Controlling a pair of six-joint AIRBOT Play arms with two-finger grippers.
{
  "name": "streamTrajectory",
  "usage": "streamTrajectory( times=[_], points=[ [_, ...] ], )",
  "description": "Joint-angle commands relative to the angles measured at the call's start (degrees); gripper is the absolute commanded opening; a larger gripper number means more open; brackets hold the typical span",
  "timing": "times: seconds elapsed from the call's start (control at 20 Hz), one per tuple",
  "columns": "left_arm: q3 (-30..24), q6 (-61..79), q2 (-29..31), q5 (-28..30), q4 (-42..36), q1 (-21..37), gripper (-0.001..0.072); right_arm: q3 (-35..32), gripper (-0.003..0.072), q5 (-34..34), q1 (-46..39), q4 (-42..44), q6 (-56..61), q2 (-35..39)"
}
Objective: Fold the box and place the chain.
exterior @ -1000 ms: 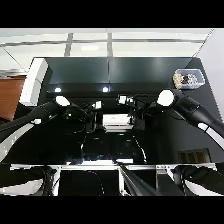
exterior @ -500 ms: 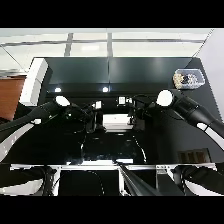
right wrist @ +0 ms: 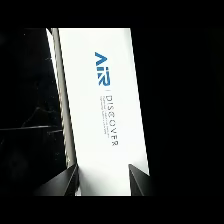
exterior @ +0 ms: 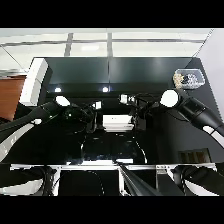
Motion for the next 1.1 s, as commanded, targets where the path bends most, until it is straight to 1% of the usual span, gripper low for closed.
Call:
streamTrajectory(
  times=[0.0,0.1,0.15,0.25,0.3,0.35,0.4,0.45,0.55,0.7,0.75,0.85,1.05],
  points=[
    [0.04,0.04,-0.02,0.07,0.02,-0.02,0.0292,0.04,0.0373,-1.84,0.52,4.66,-2.89,0.39],
    [0.04,0.04,-0.02,0.07,0.02,-0.02,0.0292,0.04,0.0374,-5.40,2.01,7.30,-5.22,0.26],
    [0.04,0.04,-0.02,0.07,0.04,-0.02,0.0292,0.02,0.0374,-6.56,2.73,7.32,-5.51,-0.04],
    [0.04,0.04,-0.02,0.04,0.02,-0.02,0.0292,0.02,0.0373,-6.25,3.30,7.43,-5.27,-1.18],
    [0.04,0.04,-0.02,0.07,0.02,-0.02,0.0292,0.04,0.0307,-6.25,3.30,7.43,-3.32,-1.29],
    [0.04,0.04,-0.02,0.04,0.02,-0.02,0.0292,0.15,0.0177,-6.27,2.82,7.87,0.26,-1.16],
    [0.04,0.04,-0.02,0.07,0.02,-0.02,0.0292,0.17,0.0065,-6.27,2.05,8.81,4.11,-0.90],
    [0.04,0.04,-0.02,0.07,0.02,-0.02,0.0292,0.17,0.0014,-6.12,0.96,10.69,8.98,-0.50],
    [0.04,0.04,-0.02,0.07,0.02,-0.02,0.0292,0.13,0.0014,-3.91,-2.10,17.64,21.77,-0.28],
    [0.04,0.04,-0.02,0.07,0.02,-0.02,0.0292,-0.94,0.0014,-0.70,-5.81,21.11,45.83,-0.46],
    [0.04,0.04,-0.02,0.07,0.02,-0.02,0.0292,-1.97,0.0014,0.28,-6.45,23.34,48.46,-0.61],
    [0.04,0.04,-0.02,0.07,0.02,-0.02,0.0292,-4.26,0.0014,0.09,-6.23,28.13,48.39,-0.98],
    [0.04,0.04,-0.02,0.07,0.02,-0.02,0.0292,-6.12,0.0014,-0.72,-4.55,29.33,48.41,-3.80]
  ],
)
